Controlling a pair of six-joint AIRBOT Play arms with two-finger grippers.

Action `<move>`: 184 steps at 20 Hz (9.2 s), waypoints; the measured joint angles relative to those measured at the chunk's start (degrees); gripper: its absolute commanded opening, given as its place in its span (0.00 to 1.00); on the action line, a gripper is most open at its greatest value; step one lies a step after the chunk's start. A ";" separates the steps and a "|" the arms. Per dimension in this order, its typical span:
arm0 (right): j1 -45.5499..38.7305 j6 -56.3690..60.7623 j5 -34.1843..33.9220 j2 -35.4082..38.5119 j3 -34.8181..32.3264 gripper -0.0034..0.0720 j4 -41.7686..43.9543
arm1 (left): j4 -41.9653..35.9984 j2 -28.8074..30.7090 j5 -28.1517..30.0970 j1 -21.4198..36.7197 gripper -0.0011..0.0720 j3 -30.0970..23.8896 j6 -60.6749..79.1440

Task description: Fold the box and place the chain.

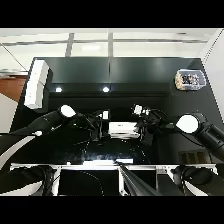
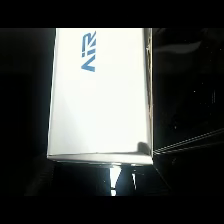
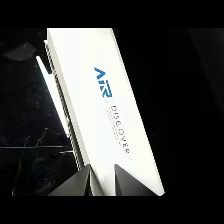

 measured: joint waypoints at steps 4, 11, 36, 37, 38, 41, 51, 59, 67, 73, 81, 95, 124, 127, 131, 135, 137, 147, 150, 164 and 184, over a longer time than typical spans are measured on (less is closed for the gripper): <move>0.00 0.02 0.68 0.00 -0.02 0.26 0.00 | 0.00 0.00 -0.02 0.00 0.49 0.00 0.00; 0.00 0.04 1.09 0.00 0.00 0.22 0.02 | 0.02 0.00 -0.04 0.00 0.49 0.00 0.00; 0.00 3.28 -0.83 0.00 -0.02 0.22 0.92 | 0.00 0.00 -0.02 0.02 0.49 0.02 -0.09; 0.00 3.30 -0.83 0.00 -0.02 0.22 1.07 | 0.00 0.00 -0.02 0.02 0.49 0.02 -0.07; 0.00 3.30 -0.87 0.00 -0.02 0.22 1.18 | 0.00 0.00 -0.02 0.02 0.49 0.02 -0.07; 0.00 3.32 -0.90 0.00 -0.02 0.22 1.31 | 0.00 0.00 -0.02 0.02 0.49 0.02 -0.07; 0.00 3.32 -0.96 0.00 -0.02 0.22 1.40 | 0.00 0.00 -0.02 0.02 0.49 0.02 -0.04; 0.00 3.28 -1.27 0.00 -0.44 0.22 1.40 | 0.00 0.00 -0.04 0.02 0.49 0.02 -0.04; 0.00 3.30 -2.10 0.00 -0.44 0.22 1.33 | 0.00 0.00 -0.04 0.02 0.49 0.02 -0.11; 0.00 3.41 -2.78 0.00 -0.44 0.22 1.46 | 0.00 0.00 -0.02 0.02 0.49 0.02 -0.07; 0.00 3.43 -2.58 0.00 -0.44 0.22 1.46 | 0.00 0.00 -0.02 0.02 0.49 0.02 -0.02; 2.67 3.45 -4.46 -0.07 -0.46 0.33 1.38 | 0.04 0.00 -0.11 0.00 0.49 0.02 -0.07; 2.78 3.45 -5.22 -0.48 -0.57 0.56 1.07 | 0.02 0.00 -0.11 0.00 0.49 0.02 -0.07; 2.80 3.45 -5.20 -0.66 -0.57 0.56 1.07 | 0.02 0.00 -0.09 0.00 0.49 0.02 -0.11; 2.78 3.45 -5.18 -0.72 -0.57 0.30 0.96 | 0.00 -0.02 -0.09 0.00 0.49 0.02 -0.09; 2.80 3.43 -5.09 -0.72 -0.55 0.30 0.98 | -0.04 0.00 -0.02 0.00 0.49 0.02 -0.15; 2.80 3.43 -5.09 -0.72 -0.57 0.30 0.96 | -0.04 0.00 -0.02 0.00 0.49 0.02 -0.13; 2.80 3.43 -5.20 -0.72 -0.57 0.30 1.31 | 0.00 0.00 -0.02 0.00 0.49 0.02 -0.04; 2.80 3.45 -5.33 -0.72 -0.55 0.30 1.38 | -0.02 0.00 -0.02 0.00 0.49 0.02 -0.04; 2.91 3.48 -5.62 -0.79 -0.15 0.30 1.51 | 0.00 0.00 -0.04 0.00 0.49 0.02 -0.04; 4.76 3.48 -6.88 -3.19 -0.61 0.22 1.25 | 0.04 0.00 0.02 0.02 0.49 0.02 -0.04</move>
